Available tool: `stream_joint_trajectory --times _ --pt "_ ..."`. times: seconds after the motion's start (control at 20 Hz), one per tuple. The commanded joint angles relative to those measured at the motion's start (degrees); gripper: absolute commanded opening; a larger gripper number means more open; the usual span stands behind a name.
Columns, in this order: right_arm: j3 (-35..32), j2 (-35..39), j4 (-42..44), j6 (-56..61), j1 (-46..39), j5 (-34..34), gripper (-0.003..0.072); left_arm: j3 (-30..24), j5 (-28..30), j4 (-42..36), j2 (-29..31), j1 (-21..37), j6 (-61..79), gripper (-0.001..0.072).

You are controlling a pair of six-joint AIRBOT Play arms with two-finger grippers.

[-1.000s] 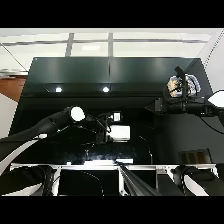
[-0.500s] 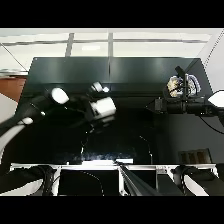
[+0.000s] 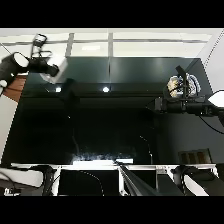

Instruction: Fold the box and place the chain.

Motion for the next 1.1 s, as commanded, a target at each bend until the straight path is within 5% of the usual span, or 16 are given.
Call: stream_joint_trajectory --times 0.0,0.2,0.35,0.4,0.45,0.65,0.85,0.9,1.0,1.05 --pt "0.0 0.0 0.0 0.7 0.0 -0.2 0.0029 15.2 -4.8 3.6 -11.9 7.4 -9.4 0.0461" --pt "0.0 0.0 0.0 0.6 0.0 -0.2 0.0029 25.2 -9.4 3.4 -20.2 10.4 -11.1 0.0461" --pt "0.0 0.0 0.0 0.6 0.0 -1.4 0.0029 27.6 -11.4 1.6 -23.7 10.3 -11.1 0.0469" --pt "0.0 0.0 0.0 0.6 0.0 -1.6 0.0029 27.6 -11.1 1.6 -23.8 10.2 -10.9 0.0642" --pt "0.0 0.0 0.0 0.7 0.0 -1.5 0.0029 28.1 -10.7 3.2 -23.6 10.0 -10.9 0.0716" --pt "0.0 0.0 0.2 0.6 0.0 -1.7 0.0029 34.9 -17.2 7.2 -20.2 10.3 -11.4 0.0716" --pt "1.6 0.1 -1.5 0.6 0.0 -3.7 0.0031 34.6 -23.9 2.8 -9.9 9.4 -11.4 0.0708" --pt "3.3 0.1 -3.9 0.6 0.0 -3.5 0.0032 34.5 -27.4 0.0 -7.4 9.1 -11.8 0.0667" --pt "8.4 0.1 -11.1 3.0 0.0 -2.0 0.0039 33.3 -36.4 -7.9 -2.6 8.6 -13.2 0.0018" --pt "10.8 0.4 -15.5 5.7 0.0 -1.2 0.0039 30.8 -39.5 -12.5 0.2 8.1 -14.9 0.0027"
